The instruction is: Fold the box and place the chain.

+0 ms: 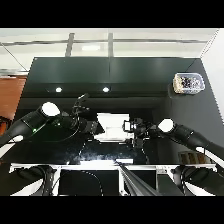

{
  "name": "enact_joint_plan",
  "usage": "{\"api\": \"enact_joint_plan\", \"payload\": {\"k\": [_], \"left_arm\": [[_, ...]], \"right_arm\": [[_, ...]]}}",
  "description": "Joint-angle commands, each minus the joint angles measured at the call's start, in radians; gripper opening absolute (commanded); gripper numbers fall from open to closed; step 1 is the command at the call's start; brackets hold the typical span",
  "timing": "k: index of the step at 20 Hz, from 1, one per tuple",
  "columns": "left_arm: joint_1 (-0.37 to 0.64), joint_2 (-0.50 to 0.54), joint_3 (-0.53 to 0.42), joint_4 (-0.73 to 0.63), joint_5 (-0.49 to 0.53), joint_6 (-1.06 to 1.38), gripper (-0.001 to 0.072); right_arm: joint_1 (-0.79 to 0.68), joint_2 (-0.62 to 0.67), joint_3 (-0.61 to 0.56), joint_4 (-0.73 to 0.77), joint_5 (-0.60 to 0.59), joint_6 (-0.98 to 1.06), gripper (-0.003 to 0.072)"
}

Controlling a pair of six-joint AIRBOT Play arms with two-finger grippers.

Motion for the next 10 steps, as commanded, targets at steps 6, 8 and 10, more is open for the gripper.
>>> {"api": "enact_joint_plan", "payload": {"k": [6,8,10], "left_arm": [[-0.088,0.0,0.001,0.04,0.1,-0.179,0.0612],[-0.104,0.0,0.001,0.042,0.113,-0.19,0.0602],[-0.122,0.0,0.001,0.074,0.135,-0.237,0.0596]], "right_arm": [[0.0,-0.001,0.0,0.0,0.0,0.0,0.0235],[0.0,-0.001,0.0,0.0,0.0,0.0,0.0235],[0.0,-0.001,0.0,0.0,0.0,0.0,0.0235]]}}
